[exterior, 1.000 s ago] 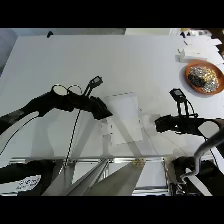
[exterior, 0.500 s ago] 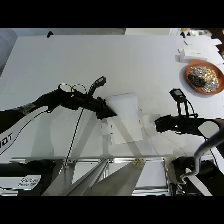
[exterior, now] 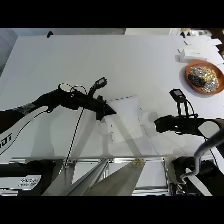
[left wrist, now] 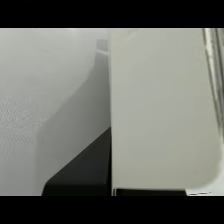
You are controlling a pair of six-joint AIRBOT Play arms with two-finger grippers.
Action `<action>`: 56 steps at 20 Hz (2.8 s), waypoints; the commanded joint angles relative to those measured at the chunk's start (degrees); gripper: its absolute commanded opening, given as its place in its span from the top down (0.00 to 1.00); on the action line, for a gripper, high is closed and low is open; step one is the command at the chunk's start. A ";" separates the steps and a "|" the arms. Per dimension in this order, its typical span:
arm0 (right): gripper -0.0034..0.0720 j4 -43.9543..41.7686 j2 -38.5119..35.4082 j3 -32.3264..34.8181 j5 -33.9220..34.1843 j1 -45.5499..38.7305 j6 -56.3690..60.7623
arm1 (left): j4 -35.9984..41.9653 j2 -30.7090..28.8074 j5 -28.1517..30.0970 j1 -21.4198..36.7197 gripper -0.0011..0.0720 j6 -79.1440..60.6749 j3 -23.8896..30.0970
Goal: Fold the box and place the chain.
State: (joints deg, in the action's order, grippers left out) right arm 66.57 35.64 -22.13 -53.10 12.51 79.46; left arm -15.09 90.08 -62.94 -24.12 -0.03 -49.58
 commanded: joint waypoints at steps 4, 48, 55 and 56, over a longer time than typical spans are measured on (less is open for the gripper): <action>0.26 -0.59 -1.79 -4.90 -0.76 0.04 -0.02 | -4.90 -3.23 0.63 -1.84 0.98 -3.63 -0.55; 0.93 -8.37 -4.87 -5.57 -10.69 0.04 -34.88 | -7.67 0.92 16.39 -12.52 0.97 -10.43 -2.49; 0.92 -9.09 -3.98 -4.11 -14.58 0.50 -42.05 | -7.67 0.92 16.39 -12.52 0.97 -10.43 -2.49; 0.92 -8.59 -3.98 -3.32 -13.77 1.66 -43.21 | -7.67 0.92 16.41 -12.52 0.97 -10.43 -2.49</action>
State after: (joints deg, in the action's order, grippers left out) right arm 58.24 31.55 -26.59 -66.81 12.99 40.32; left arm -22.74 90.96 -46.54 -36.60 -10.46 -52.10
